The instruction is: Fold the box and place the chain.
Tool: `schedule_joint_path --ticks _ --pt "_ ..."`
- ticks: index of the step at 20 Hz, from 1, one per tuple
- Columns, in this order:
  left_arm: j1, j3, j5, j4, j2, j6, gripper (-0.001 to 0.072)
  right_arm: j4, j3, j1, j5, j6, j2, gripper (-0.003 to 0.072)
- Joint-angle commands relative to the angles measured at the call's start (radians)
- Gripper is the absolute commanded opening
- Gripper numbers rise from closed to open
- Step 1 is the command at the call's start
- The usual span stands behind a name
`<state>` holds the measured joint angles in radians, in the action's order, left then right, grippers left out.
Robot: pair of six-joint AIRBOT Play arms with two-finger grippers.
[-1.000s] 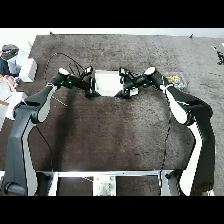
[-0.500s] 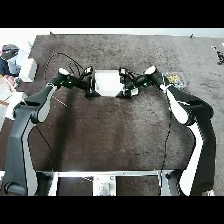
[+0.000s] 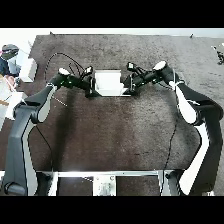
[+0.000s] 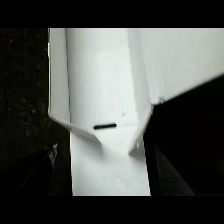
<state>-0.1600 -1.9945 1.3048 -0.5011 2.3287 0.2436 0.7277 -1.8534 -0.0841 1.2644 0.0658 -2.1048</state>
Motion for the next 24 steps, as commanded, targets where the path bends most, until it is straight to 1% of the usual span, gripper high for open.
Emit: schedule_joint_path --ticks 1,5,6,7,8,10,14,16,21,24 --pt "0.001 0.0 -0.001 0.0 0.001 0.0 0.0481 0.0 -0.001 0.032 0.021 -0.087 0.048 0.072" --pt "0.001 0.0 -0.005 0.0 0.001 0.0 0.0481 -0.162 -0.001 0.037 0.019 -0.262 0.1 0.0713" --pt "0.001 0.0 -0.005 0.0 0.001 0.0 0.0481 -0.179 -0.001 0.029 0.015 -0.269 0.102 0.0544" --pt "0.001 0.0 -0.005 0.0 0.001 0.0 0.0481 -0.179 -0.001 0.017 0.013 -0.269 0.103 0.0112" --pt "0.001 0.0 -0.005 0.0 0.001 0.0 0.0481 -0.178 -0.001 0.004 0.002 -0.268 0.101 0.0014" --pt "0.001 0.0 -0.006 0.0 0.001 0.0 0.0481 -0.178 0.0 -0.028 -0.069 -0.268 0.095 0.001" --pt "0.001 0.0 -0.007 0.0 0.001 0.0 0.0482 -0.174 0.001 -0.082 -0.296 -0.176 0.078 0.001" --pt "0.001 0.0 -0.007 0.0 0.001 0.0 0.0481 -0.174 0.001 -0.087 -0.375 -0.17 0.056 0.001" --pt "0.001 0.0 -0.008 0.0 0.001 0.0 0.0481 -0.163 0.001 -0.08 -0.393 -0.17 -0.001 0.001" --pt "0.001 0.0 -0.008 0.0 0.001 0.0 0.0481 -0.163 0.001 -0.08 -0.368 -0.17 -0.015 0.001"
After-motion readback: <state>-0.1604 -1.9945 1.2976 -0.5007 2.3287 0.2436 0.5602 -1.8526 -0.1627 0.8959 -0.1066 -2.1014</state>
